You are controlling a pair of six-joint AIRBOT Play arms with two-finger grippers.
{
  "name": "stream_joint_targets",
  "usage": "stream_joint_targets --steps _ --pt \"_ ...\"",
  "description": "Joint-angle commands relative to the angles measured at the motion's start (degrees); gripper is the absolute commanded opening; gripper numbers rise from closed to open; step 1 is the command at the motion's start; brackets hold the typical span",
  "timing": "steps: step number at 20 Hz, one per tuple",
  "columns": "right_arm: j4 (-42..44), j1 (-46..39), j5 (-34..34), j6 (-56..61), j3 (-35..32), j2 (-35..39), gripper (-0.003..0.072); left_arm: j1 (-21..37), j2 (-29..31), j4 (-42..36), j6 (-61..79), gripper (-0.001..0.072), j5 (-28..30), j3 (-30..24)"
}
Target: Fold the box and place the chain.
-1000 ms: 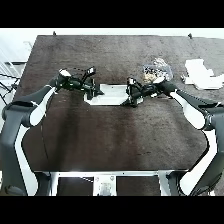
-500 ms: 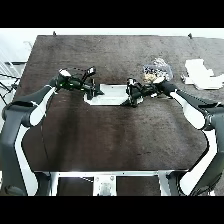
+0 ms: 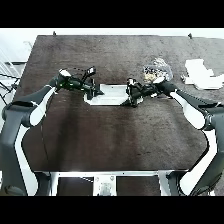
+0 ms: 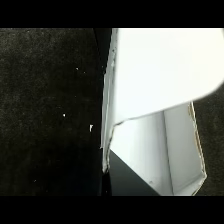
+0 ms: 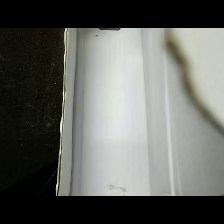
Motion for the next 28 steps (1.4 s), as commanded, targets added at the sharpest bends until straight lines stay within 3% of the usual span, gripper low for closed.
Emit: stream_joint_targets --steps 1,12,14,21,28 --pt "0.0 0.0 0.0 0.0 0.0 0.0 0.0570 0.0 0.0 0.0 0.0 0.0020 0.1 0.0" --pt "0.3 0.0 0.0 0.0 0.0 0.0 0.0570 0.2 0.0 -2.8 0.0 0.0025 -0.7 0.0" --pt "0.3 0.0 0.0 0.0 0.0 0.0 0.0569 0.2 0.0 -3.0 0.0 0.0199 -2.4 0.0" --pt "0.4 0.0 0.0 0.0 0.0 0.0 0.0570 0.4 1.0 -1.1 -2.5 0.0198 -6.7 4.1" --pt "0.4 0.0 0.0 0.0 0.0 0.0 0.0570 6.5 5.3 0.4 -3.5 0.0198 -12.2 5.2"
